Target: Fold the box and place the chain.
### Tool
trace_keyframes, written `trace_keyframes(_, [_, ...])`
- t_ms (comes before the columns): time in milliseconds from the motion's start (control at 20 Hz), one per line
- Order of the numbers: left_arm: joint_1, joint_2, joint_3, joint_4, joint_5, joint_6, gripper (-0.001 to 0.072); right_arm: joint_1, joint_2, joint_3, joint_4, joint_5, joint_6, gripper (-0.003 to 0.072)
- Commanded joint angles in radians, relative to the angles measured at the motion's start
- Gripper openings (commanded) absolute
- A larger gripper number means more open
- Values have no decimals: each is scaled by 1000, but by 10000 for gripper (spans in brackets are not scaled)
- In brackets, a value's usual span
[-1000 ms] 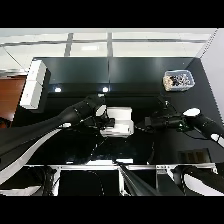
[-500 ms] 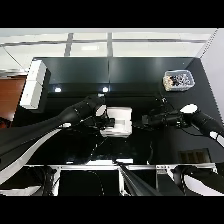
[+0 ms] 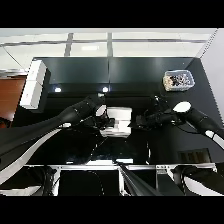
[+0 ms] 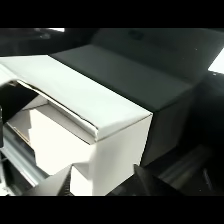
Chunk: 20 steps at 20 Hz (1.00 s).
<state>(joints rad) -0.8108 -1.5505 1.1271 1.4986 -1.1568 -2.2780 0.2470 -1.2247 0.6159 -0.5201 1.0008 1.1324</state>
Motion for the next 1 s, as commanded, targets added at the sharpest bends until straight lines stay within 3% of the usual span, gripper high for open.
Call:
trace_keyframes(0, [1,0,1,0,0,0,24,84,0,66,-164,-27,183,400])
trace_keyframes(100, [1,0,1,0,1,0,24,143,-2,98,-278,-50,298,358])
trace_keyframes(300, [1,0,1,0,4,0,24,251,-35,186,-527,-41,558,349])
trace_keyframes(550, [1,0,1,0,4,0,24,381,-160,349,-744,110,805,328])
trace_keyframes(650, [1,0,1,0,4,0,24,422,-209,403,-810,163,894,328])
trace_keyframes(950, [1,0,1,0,4,0,24,474,-270,425,-842,155,1030,302])
